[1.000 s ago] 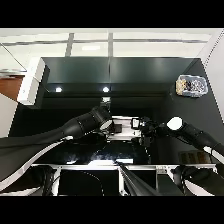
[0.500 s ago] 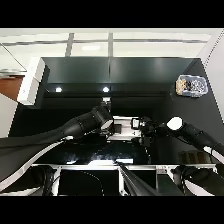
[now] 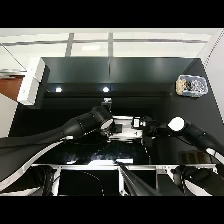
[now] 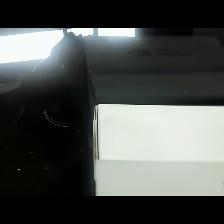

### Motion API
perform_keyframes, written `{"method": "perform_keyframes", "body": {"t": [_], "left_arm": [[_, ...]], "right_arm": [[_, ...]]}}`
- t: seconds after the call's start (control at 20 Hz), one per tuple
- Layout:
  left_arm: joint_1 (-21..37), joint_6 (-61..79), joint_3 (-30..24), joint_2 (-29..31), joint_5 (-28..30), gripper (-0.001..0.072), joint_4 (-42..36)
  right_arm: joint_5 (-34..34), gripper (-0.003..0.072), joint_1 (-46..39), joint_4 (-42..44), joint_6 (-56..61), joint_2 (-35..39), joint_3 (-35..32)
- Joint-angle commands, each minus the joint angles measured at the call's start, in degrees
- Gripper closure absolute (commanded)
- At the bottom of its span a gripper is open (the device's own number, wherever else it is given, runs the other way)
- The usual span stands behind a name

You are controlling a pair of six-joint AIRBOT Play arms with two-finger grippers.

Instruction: Fold the box and place the chain.

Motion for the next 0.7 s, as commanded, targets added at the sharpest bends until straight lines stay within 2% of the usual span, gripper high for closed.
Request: {"method": "perform_keyframes", "body": {"t": [0.0, 0.15, 0.4, 0.45, 0.5, 0.55, 0.6, 0.65], "left_arm": [[0.0, 0.1, 0.0, 0.0, -1.6, 0.0677, 0.2], [0.0, 0.1, 0.0, 0.0, -1.6, 0.0677, 0.2], [0.0, 0.1, 0.0, 0.0, -1.5, 0.0677, 0.2], [0.0, 0.1, 0.0, 0.0, -1.5, 0.0678, 0.2], [0.0, 0.1, 0.0, 0.0, -1.5, 0.0677, 0.2], [0.0, 0.1, 0.0, 0.0, -1.5, 0.0677, 0.2], [0.0, 0.1, 0.0, 0.0, -1.4, 0.0678, 0.2], [0.0, 0.1, 0.0, 0.0, -1.4, 0.0677, 0.2]], "right_arm": [[3.0, -0.0021, 0.0, -10.8, 5.9, 5.7, 0.2], [7.1, -0.0015, 0.0, -13.1, 6.1, 8.0, 0.2], [3.9, 0.0001, 0.0, -9.9, 6.1, 6.8, 0.2], [4.3, 0.0158, 0.0, -9.0, 6.1, 6.3, 0.2], [4.8, 0.0213, 0.0, -8.0, 6.1, 5.7, 0.2], [5.2, 0.0215, 0.0, -6.5, 6.1, 5.5, 0.2], [5.4, 0.0288, 0.0, -4.5, 6.1, 5.4, 0.2], [5.4, 0.0469, 0.1, -3.1, 6.4, 5.3, 0.2]]}}
